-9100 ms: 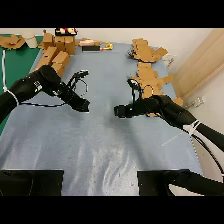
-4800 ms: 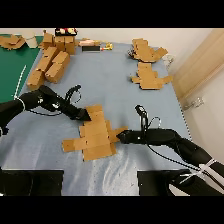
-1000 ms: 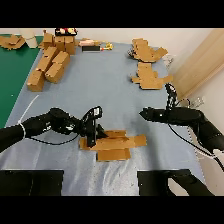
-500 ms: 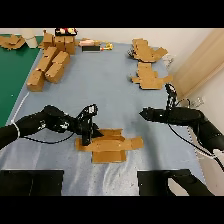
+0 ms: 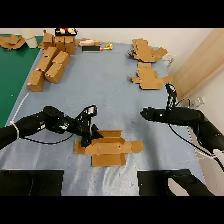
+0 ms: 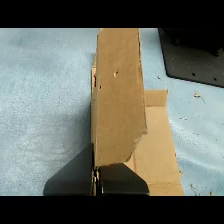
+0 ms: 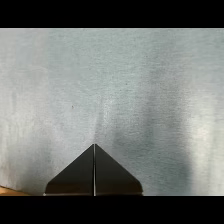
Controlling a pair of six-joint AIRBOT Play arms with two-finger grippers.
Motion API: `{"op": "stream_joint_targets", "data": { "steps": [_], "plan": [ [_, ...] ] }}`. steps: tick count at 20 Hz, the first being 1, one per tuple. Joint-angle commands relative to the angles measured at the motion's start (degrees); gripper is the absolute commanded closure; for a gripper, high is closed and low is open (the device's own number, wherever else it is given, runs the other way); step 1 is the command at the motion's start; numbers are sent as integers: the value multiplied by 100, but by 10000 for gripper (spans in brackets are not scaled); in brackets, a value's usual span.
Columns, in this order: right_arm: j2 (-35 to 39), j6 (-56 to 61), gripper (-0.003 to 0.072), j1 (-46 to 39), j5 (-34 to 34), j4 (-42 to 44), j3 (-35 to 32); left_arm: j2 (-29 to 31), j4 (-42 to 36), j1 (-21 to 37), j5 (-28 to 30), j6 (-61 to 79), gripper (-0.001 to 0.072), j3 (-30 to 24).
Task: Fold the box.
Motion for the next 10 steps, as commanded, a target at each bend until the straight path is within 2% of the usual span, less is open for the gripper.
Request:
{"op": "stream_joint_targets", "data": {
  "steps": [1,10],
  "plan": [
    [-2,0,684,155,0,-162,4,2,2,0,33,-4,697,-2],
    [-2,2,685,339,48,-337,4,-2,24,-11,-184,-92,697,-9]
  ]
}}
